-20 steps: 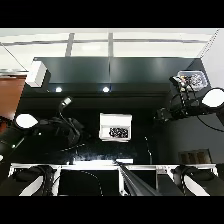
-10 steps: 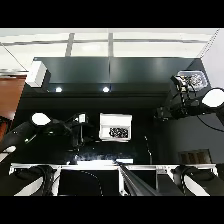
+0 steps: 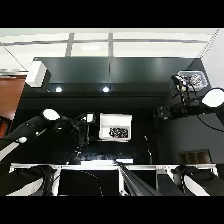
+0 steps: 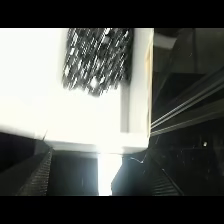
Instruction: Fold the box and place the chain.
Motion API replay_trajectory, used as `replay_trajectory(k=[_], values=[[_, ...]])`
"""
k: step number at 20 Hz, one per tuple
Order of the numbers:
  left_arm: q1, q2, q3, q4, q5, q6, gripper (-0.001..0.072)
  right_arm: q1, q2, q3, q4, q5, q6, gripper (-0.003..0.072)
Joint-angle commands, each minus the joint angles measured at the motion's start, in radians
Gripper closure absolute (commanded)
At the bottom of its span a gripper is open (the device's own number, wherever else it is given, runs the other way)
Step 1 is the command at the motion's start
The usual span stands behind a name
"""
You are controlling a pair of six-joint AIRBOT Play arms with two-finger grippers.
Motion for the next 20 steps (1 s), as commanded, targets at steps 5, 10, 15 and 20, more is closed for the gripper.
replay_trajectory(k=[5,10,15,20], values=[[-0.054,-0.034,0.029,-0.006,0.022,0.002,0.0000,0.000,0.000,0.000,0.000,0.017,0.000,0.0308],[-0.053,-0.037,0.029,0.006,0.052,0.002,0.0001,0.000,0.000,0.000,0.002,0.016,0.000,0.0307],[-0.054,-0.069,0.064,0.019,0.008,0.002,0.0001,0.000,0.000,0.000,0.003,0.016,0.000,0.0307],[-0.060,-0.085,0.079,0.016,-0.015,0.001,0.0001,0.000,0.000,0.000,0.004,0.016,0.000,0.0307]])
